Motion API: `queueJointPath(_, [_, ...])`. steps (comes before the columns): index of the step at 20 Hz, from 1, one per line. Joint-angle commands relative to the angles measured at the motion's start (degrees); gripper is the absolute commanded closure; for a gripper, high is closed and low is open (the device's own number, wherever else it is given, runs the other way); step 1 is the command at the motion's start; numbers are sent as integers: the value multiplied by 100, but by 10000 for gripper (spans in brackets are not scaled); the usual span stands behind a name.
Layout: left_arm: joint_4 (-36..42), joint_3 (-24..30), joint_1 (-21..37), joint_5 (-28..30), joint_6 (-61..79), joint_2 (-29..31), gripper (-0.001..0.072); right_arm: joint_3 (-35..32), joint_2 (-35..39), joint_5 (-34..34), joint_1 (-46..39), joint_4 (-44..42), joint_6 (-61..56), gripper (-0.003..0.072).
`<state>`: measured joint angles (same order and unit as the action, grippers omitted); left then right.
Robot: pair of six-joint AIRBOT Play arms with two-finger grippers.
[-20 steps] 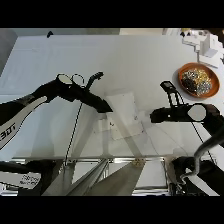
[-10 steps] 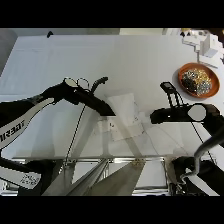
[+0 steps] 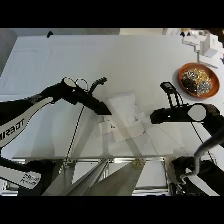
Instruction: Fold the box and place the chain.
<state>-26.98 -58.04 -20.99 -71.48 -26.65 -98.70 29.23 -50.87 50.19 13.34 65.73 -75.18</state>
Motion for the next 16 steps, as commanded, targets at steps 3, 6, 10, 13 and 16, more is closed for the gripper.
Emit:
queueJointPath(3, [-52,0,-85,289,1036,133,707,0,4,20,4,-212,0,616])
queueJointPath(6, [-57,-2,-173,483,1906,356,703,4,33,31,4,-426,0,515])
queueJointPath(10, [-94,-2,-295,625,2942,601,702,98,306,208,2,-577,2,363])
queueJointPath(13, [-107,-2,-417,695,2966,636,702,310,789,382,2,-544,17,262])
queueJointPath(16, [-337,-2,-664,717,3298,640,703,476,1427,457,2,-407,13,213])
